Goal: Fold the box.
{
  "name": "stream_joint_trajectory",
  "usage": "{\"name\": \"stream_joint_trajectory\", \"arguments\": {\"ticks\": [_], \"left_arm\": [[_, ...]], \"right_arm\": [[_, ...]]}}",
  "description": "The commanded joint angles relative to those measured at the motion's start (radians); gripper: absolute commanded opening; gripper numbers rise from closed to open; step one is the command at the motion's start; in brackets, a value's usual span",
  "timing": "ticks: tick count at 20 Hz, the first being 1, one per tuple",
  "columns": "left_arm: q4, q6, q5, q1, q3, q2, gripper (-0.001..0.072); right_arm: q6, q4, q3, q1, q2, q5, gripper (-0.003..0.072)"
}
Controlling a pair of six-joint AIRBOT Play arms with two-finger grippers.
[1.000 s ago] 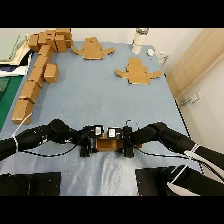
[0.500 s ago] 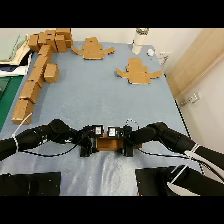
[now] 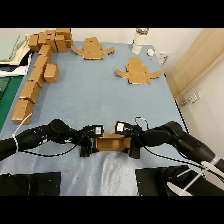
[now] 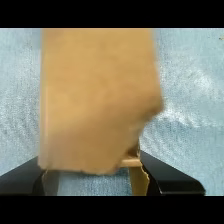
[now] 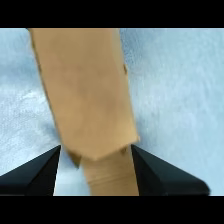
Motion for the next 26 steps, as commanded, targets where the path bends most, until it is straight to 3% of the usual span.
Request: {"name": "stream_joint_trajectory", "arguments": {"ticks": [1, 3, 6, 12, 13, 14, 15, 17, 19, 23, 26], "left_arm": [[0.0, 0.001, 0.0, 0.0, 0.0, 0.0, 0.052], [0.0, 0.001, 0.0, 0.0, 0.0, 0.0, 0.0521], [0.0, 0.001, 0.0, 0.0, 0.0, 0.0, 0.052], [0.0, 0.001, 0.0, 0.0, 0.001, 0.0, 0.0521], [0.0, 0.001, 0.0, 0.0, 0.0, 0.0, 0.0521], [0.001, 0.001, 0.0, 0.0, 0.0, 0.0, 0.052], [0.001, 0.001, 0.0, 0.0, 0.0, 0.0, 0.0521], [0.0, 0.001, 0.0, 0.0, 0.001, 0.0, 0.052], [0.0, 0.001, 0.0, 0.0, 0.001, 0.0, 0.052], [0.0, 0.001, 0.0, 0.0, 0.0, 0.0, 0.052], [0.0, 0.001, 0.0, 0.0, 0.0, 0.0, 0.052]], "right_arm": [[0.172, 0.045, 0.0, -0.005, 0.126, -0.121, 0.0712], [0.195, 0.146, 0.0, -0.004, 0.172, -0.146, 0.0712], [0.519, 0.284, 0.0, -0.003, 0.189, -0.17, 0.0712], [0.887, 0.284, -0.001, -0.003, 0.175, -0.111, 0.0697], [0.934, 0.289, -0.001, -0.003, 0.162, -0.081, 0.0612], [0.955, 0.306, -0.001, -0.003, 0.144, -0.047, 0.0389], [0.954, 0.333, 0.0, -0.003, 0.119, 0.003, 0.0233], [0.953, 0.341, 0.034, -0.004, 0.049, 0.09, 0.0217], [0.934, 0.323, 0.108, -0.005, -0.057, 0.117, 0.0005], [0.901, 0.194, 0.259, -0.005, -0.305, 0.133, 0.0005], [0.843, 0.206, 0.287, -0.002, -0.447, 0.106, 0.0005]]}}
